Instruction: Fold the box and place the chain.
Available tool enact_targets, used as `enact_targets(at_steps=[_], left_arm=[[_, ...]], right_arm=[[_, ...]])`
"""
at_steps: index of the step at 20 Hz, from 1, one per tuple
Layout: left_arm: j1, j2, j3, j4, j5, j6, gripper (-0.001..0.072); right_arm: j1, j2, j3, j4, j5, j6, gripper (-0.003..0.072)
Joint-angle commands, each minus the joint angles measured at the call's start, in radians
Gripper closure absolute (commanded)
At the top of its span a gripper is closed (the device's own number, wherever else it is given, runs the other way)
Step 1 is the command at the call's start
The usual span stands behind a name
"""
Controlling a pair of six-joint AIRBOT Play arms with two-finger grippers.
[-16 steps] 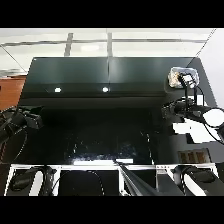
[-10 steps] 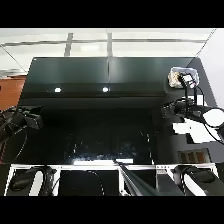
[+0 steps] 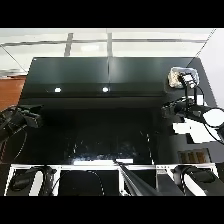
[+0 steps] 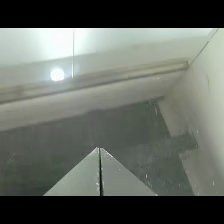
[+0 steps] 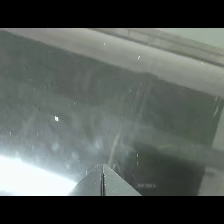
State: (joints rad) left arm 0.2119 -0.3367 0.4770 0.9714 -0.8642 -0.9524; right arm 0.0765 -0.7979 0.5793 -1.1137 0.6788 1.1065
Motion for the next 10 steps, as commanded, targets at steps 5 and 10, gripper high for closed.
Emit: enact_targets(at_steps=[5,10], left_arm=[[0.0,-0.06,-0.005,-0.192,0.155,-0.024,0.0627],[-0.002,-0.216,-0.005,-0.214,0.062,-0.089,-0.0001]], right_arm=[[0.002,-0.002,0.0,0.264,-0.285,0.0,0.0618],[-0.113,-0.003,0.006,-0.06,-0.36,0.133,-0.0034]])
